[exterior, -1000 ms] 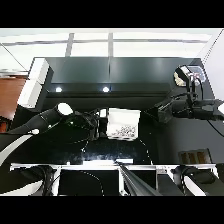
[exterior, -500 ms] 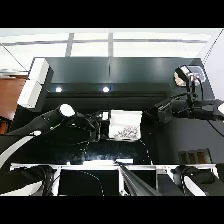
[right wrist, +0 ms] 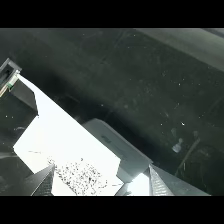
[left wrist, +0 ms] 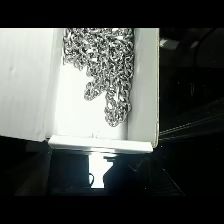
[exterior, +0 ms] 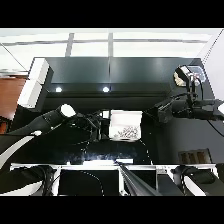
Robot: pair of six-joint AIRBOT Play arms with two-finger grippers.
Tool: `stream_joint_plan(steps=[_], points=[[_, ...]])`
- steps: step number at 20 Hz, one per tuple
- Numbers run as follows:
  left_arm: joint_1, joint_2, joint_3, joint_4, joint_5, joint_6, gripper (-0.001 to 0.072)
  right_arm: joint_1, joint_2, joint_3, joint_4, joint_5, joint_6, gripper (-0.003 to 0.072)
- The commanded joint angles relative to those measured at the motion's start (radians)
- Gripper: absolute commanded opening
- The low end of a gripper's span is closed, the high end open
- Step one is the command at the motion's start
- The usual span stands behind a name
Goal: Fold the box and place the chain.
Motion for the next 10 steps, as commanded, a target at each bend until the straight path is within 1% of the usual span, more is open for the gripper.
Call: stream_joint_plan(steps=[1,4,10], points=[[-0.001,-0.013,0.002,-0.019,0.0,-0.005,0.0705,0.001,-0.001,0.0,0.0,0.0,0.001,0.0691],[-0.008,-0.013,0.007,-0.027,-0.011,0.023,0.0704,0.001,-0.001,0.0,0.0,0.0,0.003,0.069],[-0.024,-0.028,0.011,-0.044,0.004,0.026,0.0704,0.001,-0.001,0.0,0.0,0.0,0.003,0.069]])
